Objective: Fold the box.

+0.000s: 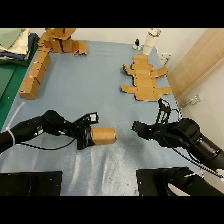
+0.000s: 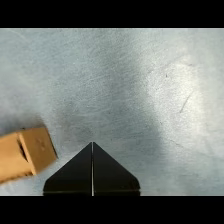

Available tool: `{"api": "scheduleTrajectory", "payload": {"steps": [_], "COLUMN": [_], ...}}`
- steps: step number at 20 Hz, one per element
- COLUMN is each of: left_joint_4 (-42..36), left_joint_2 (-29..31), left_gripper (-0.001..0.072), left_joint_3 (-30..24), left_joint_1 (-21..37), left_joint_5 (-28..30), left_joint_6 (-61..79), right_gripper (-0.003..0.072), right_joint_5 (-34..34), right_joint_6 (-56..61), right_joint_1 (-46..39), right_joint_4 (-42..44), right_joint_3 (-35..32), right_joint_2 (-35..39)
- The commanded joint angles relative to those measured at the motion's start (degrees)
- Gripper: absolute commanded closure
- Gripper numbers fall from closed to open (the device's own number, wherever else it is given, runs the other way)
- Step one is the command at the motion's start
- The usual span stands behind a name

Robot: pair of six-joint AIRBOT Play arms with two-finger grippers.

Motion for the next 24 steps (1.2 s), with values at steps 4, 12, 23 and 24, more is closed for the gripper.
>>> {"api": "scheduleTrajectory", "payload": {"steps": [4,12,23,24], "left_joint_4": [30.08,34.69,42.21,41.94], "left_joint_2": [12.41,14.21,9.07,7.28], "left_gripper": [0.0104,0.0104,0.0104,0.0104], "left_joint_3": [6.14,4.0,0.57,1.22], "left_joint_1": [15.91,45.99,58.18,57.77], "left_joint_5": [1.55,-10.01,-2.43,-1.92], "left_joint_6": [-46.66,-58.53,-58.05,-58.01], "right_gripper": [0.0684,0.0684,0.0684,0.0684], "right_joint_5": [0.5,1.42,1.4,1.4], "right_joint_6": [-1.49,-2.58,-2.99,-2.97], "right_joint_1": [0.0,0.0,0.0,0.0], "right_joint_4": [-1.11,-2.73,-3.67,-3.67], "right_joint_3": [0.04,0.04,0.04,0.04], "right_joint_2": [-0.04,-0.04,-0.04,-0.04]}}
